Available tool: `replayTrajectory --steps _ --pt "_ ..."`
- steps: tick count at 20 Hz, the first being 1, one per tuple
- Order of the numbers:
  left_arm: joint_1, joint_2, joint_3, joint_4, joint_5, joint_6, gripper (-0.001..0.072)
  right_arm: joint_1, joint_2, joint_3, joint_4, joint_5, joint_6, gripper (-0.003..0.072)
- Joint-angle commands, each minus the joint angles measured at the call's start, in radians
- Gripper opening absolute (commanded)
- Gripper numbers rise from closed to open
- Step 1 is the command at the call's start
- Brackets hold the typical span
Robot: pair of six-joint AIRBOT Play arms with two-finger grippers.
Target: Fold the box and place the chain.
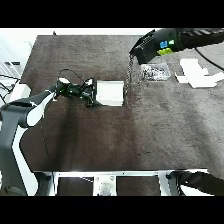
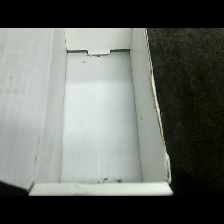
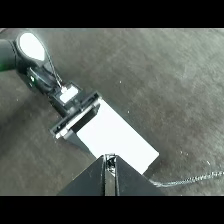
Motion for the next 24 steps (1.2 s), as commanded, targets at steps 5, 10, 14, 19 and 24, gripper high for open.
replayTrajectory --steps 5,10,14,19,24 --pt "-0.001 0.000 0.000 0.000 0.000 0.000 0.0300 0.018 -0.047 -0.020 0.010 -0.097 0.004 0.0017" --pt "-0.001 0.000 0.000 0.000 0.000 0.000 0.0300 0.031 -0.123 -0.020 0.035 -0.124 0.004 0.0017" --pt "-0.001 0.000 0.000 0.000 0.000 0.000 0.0301 0.031 -0.207 -0.020 0.096 -0.125 0.004 0.0018" --pt "-0.001 0.000 0.000 0.000 0.000 0.000 0.0300 0.031 -0.334 -0.022 0.118 -0.129 0.004 0.0017" --pt "-0.001 0.000 0.001 0.000 0.000 0.000 0.0300 0.031 -0.426 -0.144 0.188 -0.157 0.002 0.0016"
